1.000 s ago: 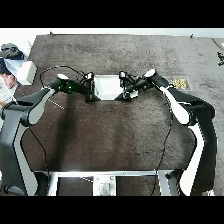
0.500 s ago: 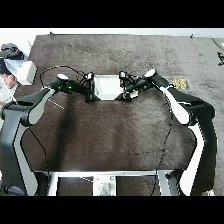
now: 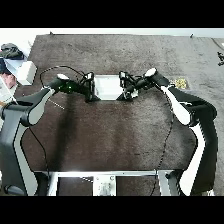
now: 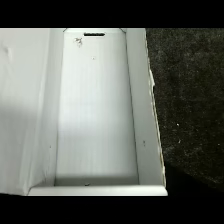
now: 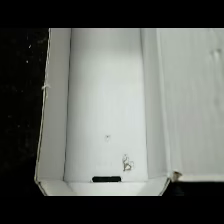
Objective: Fold the box and place the chain.
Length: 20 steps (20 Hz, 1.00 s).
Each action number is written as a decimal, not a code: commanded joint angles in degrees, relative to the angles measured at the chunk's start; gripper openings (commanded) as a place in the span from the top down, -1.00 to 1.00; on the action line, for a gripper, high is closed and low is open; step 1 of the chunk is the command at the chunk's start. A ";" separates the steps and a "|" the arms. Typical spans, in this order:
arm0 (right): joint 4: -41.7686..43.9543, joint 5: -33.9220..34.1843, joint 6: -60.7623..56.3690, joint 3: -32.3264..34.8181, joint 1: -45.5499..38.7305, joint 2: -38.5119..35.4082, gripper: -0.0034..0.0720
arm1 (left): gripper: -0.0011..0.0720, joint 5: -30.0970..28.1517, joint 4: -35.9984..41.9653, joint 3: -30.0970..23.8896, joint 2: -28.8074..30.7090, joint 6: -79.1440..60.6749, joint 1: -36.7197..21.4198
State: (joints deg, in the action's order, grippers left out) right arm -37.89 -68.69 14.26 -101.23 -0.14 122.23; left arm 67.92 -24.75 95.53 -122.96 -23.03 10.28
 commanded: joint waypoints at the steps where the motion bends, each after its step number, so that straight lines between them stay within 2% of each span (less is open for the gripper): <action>1: -2.23 -2.03 -0.46 -0.07 -0.20 -1.07 -0.67 | 0.04 0.02 -0.07 0.04 -0.02 0.09 -0.04; 9: -10.75 -5.53 -8.44 -0.07 -4.79 -7.85 -0.67 | 0.04 0.02 -0.07 0.04 -0.02 0.09 -0.04; 12: -9.29 -5.86 -11.23 -0.07 -6.73 -11.04 -0.66 | 0.04 0.02 -0.07 0.04 -0.02 0.09 -0.04; 13: -5.57 -7.10 -12.61 -0.07 -6.86 -11.93 -0.52 | 0.04 0.02 -0.07 0.07 -0.02 0.09 -0.04; 15: 3.13 -9.97 -12.61 -0.07 -6.45 -12.72 0.64 | 0.04 0.02 -0.07 0.04 -0.02 0.09 -0.04; 16: 7.19 -9.88 -12.59 0.07 -5.77 -12.68 0.92 | 0.04 0.02 -0.07 0.04 -0.02 0.09 -0.04; 18: 11.41 -6.75 -12.61 0.22 -3.45 -12.28 0.92 | 0.04 0.02 -0.07 0.04 -0.02 0.09 -0.04; 20: 11.28 -1.88 -12.61 0.22 -1.01 -11.87 0.92 | 0.04 0.02 -0.07 0.04 -0.02 0.09 -0.04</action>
State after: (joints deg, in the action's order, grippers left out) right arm -31.38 -75.33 2.28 -101.06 -3.62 110.26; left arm 67.90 -24.77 95.55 -122.96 -22.92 10.28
